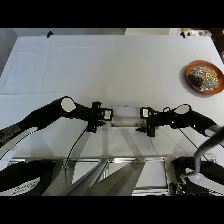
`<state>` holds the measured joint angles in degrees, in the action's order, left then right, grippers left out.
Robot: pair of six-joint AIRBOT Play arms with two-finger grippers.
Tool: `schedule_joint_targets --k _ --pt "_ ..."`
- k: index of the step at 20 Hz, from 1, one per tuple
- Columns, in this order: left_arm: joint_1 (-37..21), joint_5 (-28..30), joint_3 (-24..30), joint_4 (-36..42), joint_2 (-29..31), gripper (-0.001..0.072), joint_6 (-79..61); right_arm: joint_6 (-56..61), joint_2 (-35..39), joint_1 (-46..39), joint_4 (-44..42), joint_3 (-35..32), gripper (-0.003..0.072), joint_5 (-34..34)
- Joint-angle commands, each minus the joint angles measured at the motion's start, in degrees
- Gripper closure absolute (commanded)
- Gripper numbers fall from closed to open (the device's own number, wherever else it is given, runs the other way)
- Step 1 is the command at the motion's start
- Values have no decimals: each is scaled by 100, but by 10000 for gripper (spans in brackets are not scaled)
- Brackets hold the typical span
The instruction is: Fold the box and place the chain.
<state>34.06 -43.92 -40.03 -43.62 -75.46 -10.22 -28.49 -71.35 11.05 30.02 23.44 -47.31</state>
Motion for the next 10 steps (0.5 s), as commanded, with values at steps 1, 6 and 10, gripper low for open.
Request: schedule_joint_targets --k 1,6,10 --pt "83 59 0 374 -79 439 -461 4 4 2 -2 2 369 -2" --pt "109 212 -28 651 -85 450 -518 4 4 2 -2 2 369 -2" --pt "133 236 -28 876 -98 513 -518 4 4 2 -2 2 369 -2"
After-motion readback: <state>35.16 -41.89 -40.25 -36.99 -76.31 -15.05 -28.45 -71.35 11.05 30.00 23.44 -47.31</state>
